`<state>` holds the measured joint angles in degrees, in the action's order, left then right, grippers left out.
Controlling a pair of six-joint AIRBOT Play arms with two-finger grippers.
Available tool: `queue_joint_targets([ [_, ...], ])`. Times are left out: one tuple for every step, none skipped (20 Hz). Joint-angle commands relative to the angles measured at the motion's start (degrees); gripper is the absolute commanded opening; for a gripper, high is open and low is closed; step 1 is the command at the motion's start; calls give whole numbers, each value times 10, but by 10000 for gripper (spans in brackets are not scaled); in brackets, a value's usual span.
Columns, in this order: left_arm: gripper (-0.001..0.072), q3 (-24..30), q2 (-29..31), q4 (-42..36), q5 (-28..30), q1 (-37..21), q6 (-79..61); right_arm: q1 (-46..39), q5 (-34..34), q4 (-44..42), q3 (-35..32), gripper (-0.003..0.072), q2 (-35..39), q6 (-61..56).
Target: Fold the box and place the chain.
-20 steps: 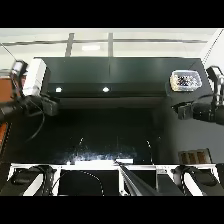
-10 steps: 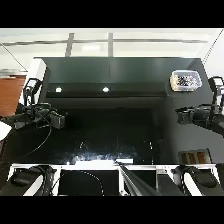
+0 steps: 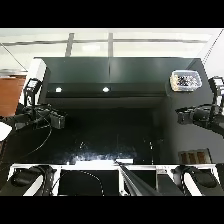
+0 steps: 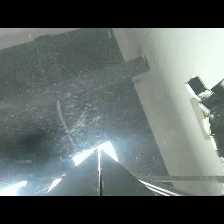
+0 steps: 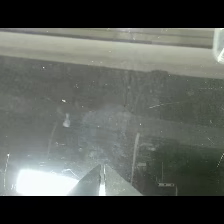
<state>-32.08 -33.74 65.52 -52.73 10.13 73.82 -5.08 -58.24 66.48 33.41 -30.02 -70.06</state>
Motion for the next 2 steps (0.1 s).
queue_joint_targets([
  [27,0,0,0,0,0,0,0,0,0,0,35,0,0],
  [27,0,0,0,0,0,0,0,0,0,0,35,0,0],
])
